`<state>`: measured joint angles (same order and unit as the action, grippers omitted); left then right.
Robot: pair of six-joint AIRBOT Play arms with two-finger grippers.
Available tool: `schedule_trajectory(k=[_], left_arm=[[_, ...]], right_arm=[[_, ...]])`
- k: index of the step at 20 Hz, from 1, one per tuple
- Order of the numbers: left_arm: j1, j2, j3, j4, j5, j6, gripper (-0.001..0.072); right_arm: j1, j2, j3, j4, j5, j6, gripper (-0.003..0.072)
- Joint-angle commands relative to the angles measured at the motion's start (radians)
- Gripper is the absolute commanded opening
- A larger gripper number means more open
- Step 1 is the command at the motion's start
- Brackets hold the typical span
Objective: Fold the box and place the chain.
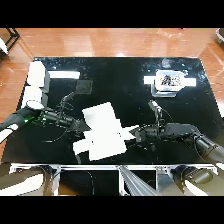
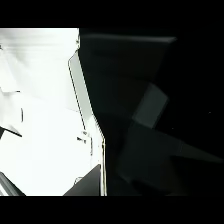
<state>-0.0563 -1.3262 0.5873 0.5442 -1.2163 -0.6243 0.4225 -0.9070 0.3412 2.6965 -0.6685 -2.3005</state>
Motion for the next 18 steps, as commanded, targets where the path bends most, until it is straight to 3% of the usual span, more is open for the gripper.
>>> schedule_trajectory(k=[1, 7, 10, 15, 16, 18], left_arm=[[-0.030, -0.063, 0.005, -0.095, 0.000, 0.158, 0.0637], [-0.047, -0.087, 0.026, -0.063, -0.026, 0.288, 0.0633], [-0.081, -0.098, 0.063, 0.029, -0.061, 0.288, 0.0621], [-0.133, -0.148, 0.099, 0.058, -0.107, 0.288, 0.0549], [-0.135, -0.161, 0.107, 0.058, -0.111, 0.288, 0.0473], [-0.135, -0.174, 0.119, 0.053, -0.112, 0.288, 0.0433]], right_arm=[[0.002, 0.000, -0.001, 0.000, 0.013, -0.004, 0.0035], [0.002, 0.000, -0.001, -0.001, 0.010, -0.004, 0.0035], [0.002, 0.000, -0.001, -0.001, 0.011, -0.004, 0.0035], [0.002, 0.000, -0.001, -0.002, 0.011, -0.004, 0.0035], [0.002, 0.000, -0.001, -0.002, 0.011, -0.004, 0.0035], [0.002, 0.000, -0.001, -0.002, 0.010, -0.004, 0.0035]])
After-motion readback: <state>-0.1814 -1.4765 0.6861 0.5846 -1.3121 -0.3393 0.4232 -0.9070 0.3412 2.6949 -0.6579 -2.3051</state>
